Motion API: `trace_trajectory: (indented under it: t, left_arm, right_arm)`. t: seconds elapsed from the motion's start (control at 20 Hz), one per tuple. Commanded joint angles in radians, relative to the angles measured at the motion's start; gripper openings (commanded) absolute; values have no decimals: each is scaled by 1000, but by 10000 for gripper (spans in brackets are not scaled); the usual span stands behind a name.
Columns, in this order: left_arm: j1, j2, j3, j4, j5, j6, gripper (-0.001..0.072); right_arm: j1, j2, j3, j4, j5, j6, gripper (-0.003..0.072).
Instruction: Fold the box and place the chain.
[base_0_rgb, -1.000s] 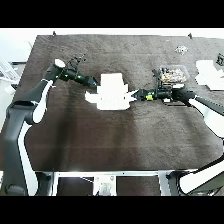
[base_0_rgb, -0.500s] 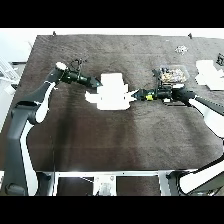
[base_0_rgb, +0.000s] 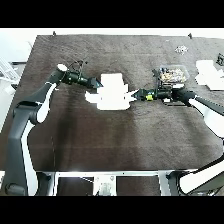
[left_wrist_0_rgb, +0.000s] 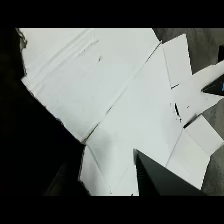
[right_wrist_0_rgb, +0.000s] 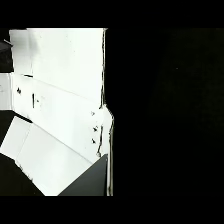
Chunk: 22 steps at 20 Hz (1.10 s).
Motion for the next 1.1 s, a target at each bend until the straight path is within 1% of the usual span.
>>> trace_trajectory:
  t: [0.0,0.2,0.5,0.55,0.95,1.0,1.05]
  left_arm:
    - [-8,-3,1,10,11,1,463]
    - [-27,-20,1,8,3,2,465]
    - [-27,-25,1,-13,7,3,464]
    - [-27,-25,1,-20,7,5,434]
    - [-27,-25,1,-40,10,11,432]
    - [-27,-25,1,-40,10,11,371]
    - [-27,-25,1,-40,9,12,369]
  right_arm:
    - [0,-1,1,0,0,0,5]
    - [0,-1,1,0,0,0,5]
    - [0,-1,1,0,0,0,5]
    - [0,-1,1,0,0,0,5]
    - [0,-1,1,0,0,0,5]
    - [0,-1,1,0,0,0,5]
    - [0,-1,1,0,0,-3,5]
